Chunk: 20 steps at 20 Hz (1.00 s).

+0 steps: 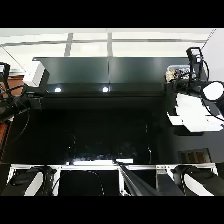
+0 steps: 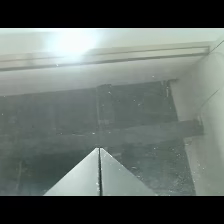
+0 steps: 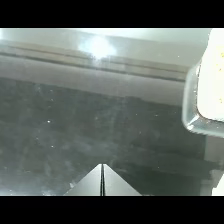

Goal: Fold the box and place the chain.

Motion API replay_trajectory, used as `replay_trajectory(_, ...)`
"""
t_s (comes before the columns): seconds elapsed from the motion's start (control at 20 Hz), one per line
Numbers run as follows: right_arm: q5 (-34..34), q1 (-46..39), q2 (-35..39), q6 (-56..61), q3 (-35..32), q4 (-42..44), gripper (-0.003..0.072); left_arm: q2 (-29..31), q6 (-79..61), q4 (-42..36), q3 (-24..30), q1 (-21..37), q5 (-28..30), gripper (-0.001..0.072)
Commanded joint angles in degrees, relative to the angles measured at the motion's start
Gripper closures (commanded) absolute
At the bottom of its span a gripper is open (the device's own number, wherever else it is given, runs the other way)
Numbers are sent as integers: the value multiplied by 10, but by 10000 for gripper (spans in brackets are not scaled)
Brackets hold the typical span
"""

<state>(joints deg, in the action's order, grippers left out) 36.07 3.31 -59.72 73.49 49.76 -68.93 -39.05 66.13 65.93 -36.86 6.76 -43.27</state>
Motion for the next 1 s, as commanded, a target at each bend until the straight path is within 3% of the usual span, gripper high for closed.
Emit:
replay_trajectory(0.0, -6, 0, 0, 0, 0, 66, 670, 0, 0, -8, 0, 0, 0, 683)
replay_trajectory(0.25, -38, 0, 0, 1, 0, 181, 644, -19, 1, -72, 3, -2, 24, 680)
replay_trajectory(0.3, -37, 0, 0, 4, 0, 181, 231, -29, 1, -81, 6, -4, 18, 500)
replay_trajectory(0.35, -31, 0, 0, 3, 0, 174, -34, -39, 1, -82, 6, -9, 5, -2)
replay_trajectory(0.5, 25, -28, 0, 21, 3, 71, -34, -70, 3, -74, 6, -10, -59, -2)
replay_trajectory(0.65, 88, -180, -12, 107, 3, -80, -34, -77, 3, -45, 6, -9, -96, -2)
replay_trajectory(0.8, 101, -414, -45, 114, 20, -76, -34, -77, 3, -43, 6, -9, -98, -2)
replay_trajectory(0.95, 150, -582, -106, 71, 64, -58, -34, -77, 3, -52, 6, -9, -98, 0)
